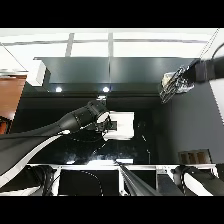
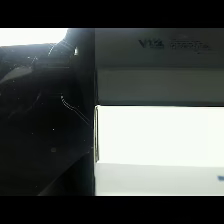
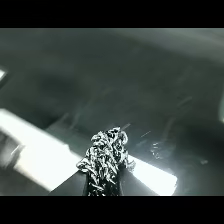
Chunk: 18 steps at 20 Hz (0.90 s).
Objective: Fold the box and place the chain.
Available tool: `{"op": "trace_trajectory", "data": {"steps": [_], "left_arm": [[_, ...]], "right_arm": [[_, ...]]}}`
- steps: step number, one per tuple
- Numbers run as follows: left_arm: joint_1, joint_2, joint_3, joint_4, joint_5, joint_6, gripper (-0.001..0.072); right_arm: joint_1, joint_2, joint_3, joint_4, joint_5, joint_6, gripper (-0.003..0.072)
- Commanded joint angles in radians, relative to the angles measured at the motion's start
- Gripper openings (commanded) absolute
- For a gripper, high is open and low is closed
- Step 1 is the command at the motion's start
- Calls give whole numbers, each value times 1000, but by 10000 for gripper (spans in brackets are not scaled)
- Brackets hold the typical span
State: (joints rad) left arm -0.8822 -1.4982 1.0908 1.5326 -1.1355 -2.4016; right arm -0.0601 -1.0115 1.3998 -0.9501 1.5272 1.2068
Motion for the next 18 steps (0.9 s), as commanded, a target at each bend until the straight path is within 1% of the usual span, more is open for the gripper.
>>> {"op": "trace_trajectory", "data": {"steps": [1, 4, 6, 9, 11, 13, 18], "left_arm": [[0, 0, 0, 0, 0, 0, 24], [1, 0, 0, 0, 1, 0, 24], [0, 0, 0, 0, 1, 0, 24], [0, 0, 0, 0, 0, 0, 24], [0, 0, 0, 0, 0, 0, 24], [0, 0, 0, 0, 0, 0, 24], [0, 0, 0, 0, 0, 0, 25]], "right_arm": [[55, 123, -218, 126, 39, -29, 16], [170, 144, -357, 209, 19, -27, 16], [284, 144, -412, 236, -65, -25, 16], [457, 137, -430, 236, -226, -6, 16], [523, 118, -430, 234, -296, -2, 16], [552, 90, -430, 214, -332, 2, 16], [557, 12, -430, 178, -362, 2, 16]]}}
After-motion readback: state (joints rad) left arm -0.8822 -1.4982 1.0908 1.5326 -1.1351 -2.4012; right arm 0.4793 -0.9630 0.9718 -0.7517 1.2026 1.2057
